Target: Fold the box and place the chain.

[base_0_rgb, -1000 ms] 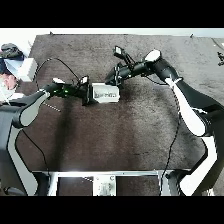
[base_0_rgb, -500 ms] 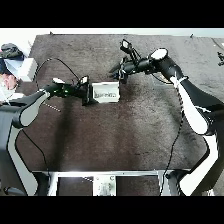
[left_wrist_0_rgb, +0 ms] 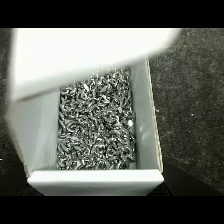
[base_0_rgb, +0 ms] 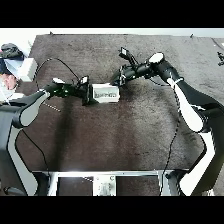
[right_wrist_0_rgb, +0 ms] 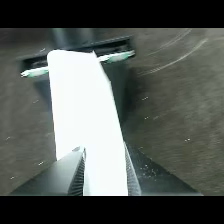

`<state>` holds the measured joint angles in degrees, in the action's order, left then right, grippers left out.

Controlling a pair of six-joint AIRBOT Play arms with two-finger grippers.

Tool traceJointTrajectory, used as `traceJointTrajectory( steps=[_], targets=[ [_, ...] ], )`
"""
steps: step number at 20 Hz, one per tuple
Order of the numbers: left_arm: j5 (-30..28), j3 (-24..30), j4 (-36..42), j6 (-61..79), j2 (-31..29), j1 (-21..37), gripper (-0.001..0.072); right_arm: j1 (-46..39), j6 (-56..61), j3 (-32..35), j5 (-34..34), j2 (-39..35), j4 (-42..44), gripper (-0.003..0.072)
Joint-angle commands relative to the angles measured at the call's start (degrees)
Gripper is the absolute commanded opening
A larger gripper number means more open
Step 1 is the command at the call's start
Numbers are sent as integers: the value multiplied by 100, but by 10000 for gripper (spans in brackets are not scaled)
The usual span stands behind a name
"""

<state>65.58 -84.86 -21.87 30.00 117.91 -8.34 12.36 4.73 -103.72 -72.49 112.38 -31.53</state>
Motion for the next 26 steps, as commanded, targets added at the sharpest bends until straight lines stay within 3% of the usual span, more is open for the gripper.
traceJointTrajectory(
  steps=[1,6,11,12,13,23,26],
  targets=[
    [-4,0,0,2,2,-2,326,83,111,0,-350,15,-129,284],
    [-2,0,0,2,2,-2,325,382,376,76,-271,15,-765,286],
    [-2,0,0,2,2,-2,326,389,385,138,-153,15,-599,286],
    [-2,0,0,2,2,-2,326,411,382,138,-105,15,-577,299],
    [-4,0,0,2,2,-2,326,446,354,146,-37,20,-579,368],
    [-2,0,0,2,2,-2,326,531,-52,343,927,-11,-577,346],
    [-2,0,0,2,2,-2,326,531,-68,343,931,-46,-584,345]
  ],
)
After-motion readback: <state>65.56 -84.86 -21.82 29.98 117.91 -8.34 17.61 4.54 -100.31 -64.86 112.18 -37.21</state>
